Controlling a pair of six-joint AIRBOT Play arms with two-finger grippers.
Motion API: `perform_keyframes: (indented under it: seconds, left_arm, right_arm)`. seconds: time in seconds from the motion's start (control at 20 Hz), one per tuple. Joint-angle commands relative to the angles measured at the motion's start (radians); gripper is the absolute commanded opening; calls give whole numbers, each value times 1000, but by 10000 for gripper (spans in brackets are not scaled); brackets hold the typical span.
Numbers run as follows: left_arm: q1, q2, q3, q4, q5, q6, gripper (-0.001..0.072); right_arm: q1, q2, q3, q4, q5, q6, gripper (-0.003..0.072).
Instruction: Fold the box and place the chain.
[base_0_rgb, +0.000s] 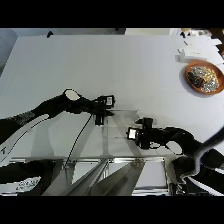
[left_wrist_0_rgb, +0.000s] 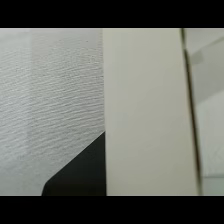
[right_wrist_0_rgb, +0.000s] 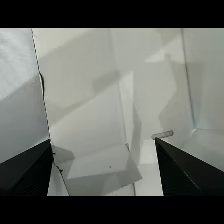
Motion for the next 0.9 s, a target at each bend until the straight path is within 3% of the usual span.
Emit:
perform_keyframes:
  seconds: [0.0,0.25,0.6,0.85]
  left_arm:
    - [-1,0,0,0,-6,0,7]
    - [-1,0,0,0,-7,0,7]
    - [-1,0,0,0,-6,0,7]
    - [-1,0,0,0,-6,0,7]
  right_arm:
    - [-11,4,19,-14,-29,2,691]
    - [-116,6,114,-16,101,2,691]
    - [-196,6,168,-14,130,-4,691]
    - [-260,5,168,83,139,-156,691]
